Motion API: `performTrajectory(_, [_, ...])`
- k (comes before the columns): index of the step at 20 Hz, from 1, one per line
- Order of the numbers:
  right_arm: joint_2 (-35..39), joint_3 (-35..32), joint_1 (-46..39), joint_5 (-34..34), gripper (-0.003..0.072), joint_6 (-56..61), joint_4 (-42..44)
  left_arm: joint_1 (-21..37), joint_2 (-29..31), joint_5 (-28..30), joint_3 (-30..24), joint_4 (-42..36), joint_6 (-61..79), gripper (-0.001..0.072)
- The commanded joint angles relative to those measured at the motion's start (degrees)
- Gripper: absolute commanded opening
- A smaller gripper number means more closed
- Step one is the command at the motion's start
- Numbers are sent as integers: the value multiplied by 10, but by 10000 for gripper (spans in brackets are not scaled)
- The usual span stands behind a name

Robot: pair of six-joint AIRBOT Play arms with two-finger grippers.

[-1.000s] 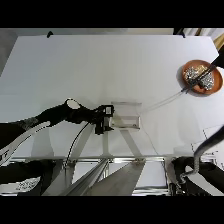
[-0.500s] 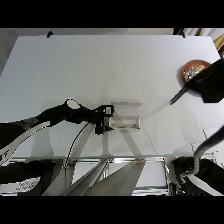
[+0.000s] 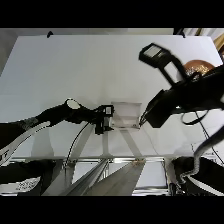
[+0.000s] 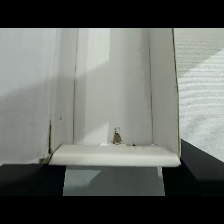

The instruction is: Fold the box and place the chain.

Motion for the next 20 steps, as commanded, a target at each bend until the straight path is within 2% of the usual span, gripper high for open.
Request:
performTrajectory(1, [0,-93,16,-129,14,19,-1,0,0,0,0,0,0,212])
performTrajectory(5, [0,-170,16,-233,14,19,2,0,0,0,0,0,0,212])
performTrajectory(9, [-7,-213,16,-272,14,19,19,0,0,0,0,0,0,212])
performTrajectory(12, [-20,-261,16,-349,12,17,65,0,0,0,0,0,0,212])
performTrajectory(14, [-36,-285,16,-377,12,12,97,0,0,0,0,0,0,212])
performTrajectory(20, [-99,-299,16,-425,12,12,108,0,0,0,0,0,0,212])
